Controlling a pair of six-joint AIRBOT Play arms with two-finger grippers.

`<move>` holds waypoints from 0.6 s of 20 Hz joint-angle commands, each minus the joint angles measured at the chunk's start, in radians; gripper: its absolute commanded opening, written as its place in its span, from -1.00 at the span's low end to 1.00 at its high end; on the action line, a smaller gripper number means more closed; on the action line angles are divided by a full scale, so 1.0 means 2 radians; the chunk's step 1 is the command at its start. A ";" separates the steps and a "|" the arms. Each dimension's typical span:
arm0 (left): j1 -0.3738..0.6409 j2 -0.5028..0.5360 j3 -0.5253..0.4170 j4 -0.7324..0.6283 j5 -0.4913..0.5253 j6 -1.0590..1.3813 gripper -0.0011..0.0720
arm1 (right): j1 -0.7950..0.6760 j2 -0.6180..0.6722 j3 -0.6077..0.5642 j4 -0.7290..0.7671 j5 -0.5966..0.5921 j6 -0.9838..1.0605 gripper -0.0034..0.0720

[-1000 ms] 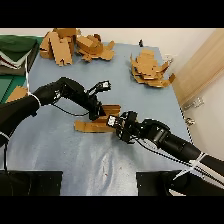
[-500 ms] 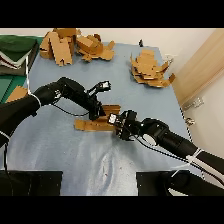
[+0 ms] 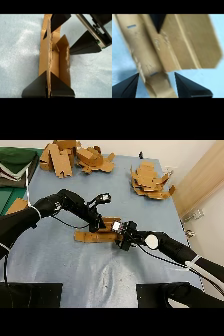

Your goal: Fold the box.

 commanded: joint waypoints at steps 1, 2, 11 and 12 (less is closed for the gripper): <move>0.000 0.000 0.001 0.000 0.002 0.000 -0.93 | -0.006 -0.026 0.020 0.072 0.021 -0.089 0.98; 0.000 0.000 0.001 0.000 0.003 0.000 -0.93 | -0.006 -0.036 0.027 0.072 0.023 -0.097 0.98; 0.000 0.000 0.001 0.000 0.004 0.000 -0.93 | -0.057 -0.092 0.071 0.118 0.098 -0.194 0.98; 0.000 0.000 0.001 0.000 0.003 0.000 -0.93 | -0.056 -0.092 0.071 0.131 0.104 -0.208 0.98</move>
